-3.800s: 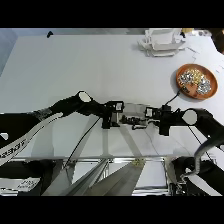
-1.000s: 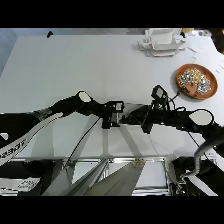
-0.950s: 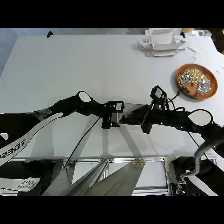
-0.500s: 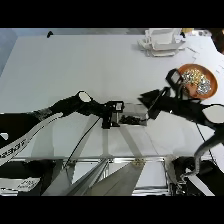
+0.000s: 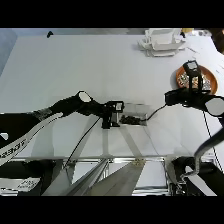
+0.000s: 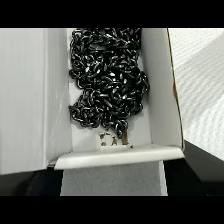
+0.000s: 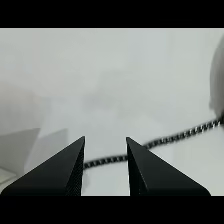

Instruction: Fold the box and place the chain.

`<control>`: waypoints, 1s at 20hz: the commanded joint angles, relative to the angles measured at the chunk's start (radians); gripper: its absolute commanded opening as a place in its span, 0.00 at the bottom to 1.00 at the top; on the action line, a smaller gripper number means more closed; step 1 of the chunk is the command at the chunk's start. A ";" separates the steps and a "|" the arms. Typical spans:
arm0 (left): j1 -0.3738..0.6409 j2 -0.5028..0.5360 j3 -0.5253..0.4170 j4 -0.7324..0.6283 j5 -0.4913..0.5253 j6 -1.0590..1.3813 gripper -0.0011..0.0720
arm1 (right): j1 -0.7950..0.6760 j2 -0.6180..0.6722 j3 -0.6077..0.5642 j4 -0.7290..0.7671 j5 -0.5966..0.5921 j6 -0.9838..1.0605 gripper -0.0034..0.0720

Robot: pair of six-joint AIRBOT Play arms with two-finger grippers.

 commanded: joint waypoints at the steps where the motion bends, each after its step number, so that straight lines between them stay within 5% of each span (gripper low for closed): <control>1: 0.001 0.000 0.000 0.000 0.000 0.000 0.06 | -0.006 -0.118 0.003 -0.071 0.048 0.154 0.50; 15: 0.001 0.000 0.000 0.000 0.000 0.000 0.06 | 0.051 -0.345 0.003 -0.079 0.030 0.212 0.44; 20: 0.001 0.000 0.000 0.000 0.000 0.000 0.06 | 0.051 -0.345 0.003 -0.083 0.028 0.212 0.33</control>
